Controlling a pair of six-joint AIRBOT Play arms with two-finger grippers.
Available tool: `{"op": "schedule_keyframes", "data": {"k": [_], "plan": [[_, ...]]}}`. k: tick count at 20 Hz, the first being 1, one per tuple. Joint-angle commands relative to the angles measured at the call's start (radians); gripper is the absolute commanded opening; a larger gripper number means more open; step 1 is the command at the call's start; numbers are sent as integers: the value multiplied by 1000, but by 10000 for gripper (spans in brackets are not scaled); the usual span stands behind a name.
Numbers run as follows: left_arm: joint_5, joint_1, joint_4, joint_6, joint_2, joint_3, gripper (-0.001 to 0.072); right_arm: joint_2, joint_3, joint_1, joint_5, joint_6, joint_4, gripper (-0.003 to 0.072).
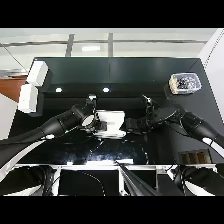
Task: Fold the box and place the chain.
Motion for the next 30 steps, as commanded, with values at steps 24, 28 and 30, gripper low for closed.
{"op": "schedule_keyframes", "data": {"k": [24,28,30], "plan": [[-1,1,0,8,0,0,25,-168,252,308,-41,675,-703,307],[-1,1,0,8,0,0,25,-182,291,308,-82,675,-731,306],[-1,1,0,8,0,0,25,-201,321,309,-120,675,-736,306]]}}
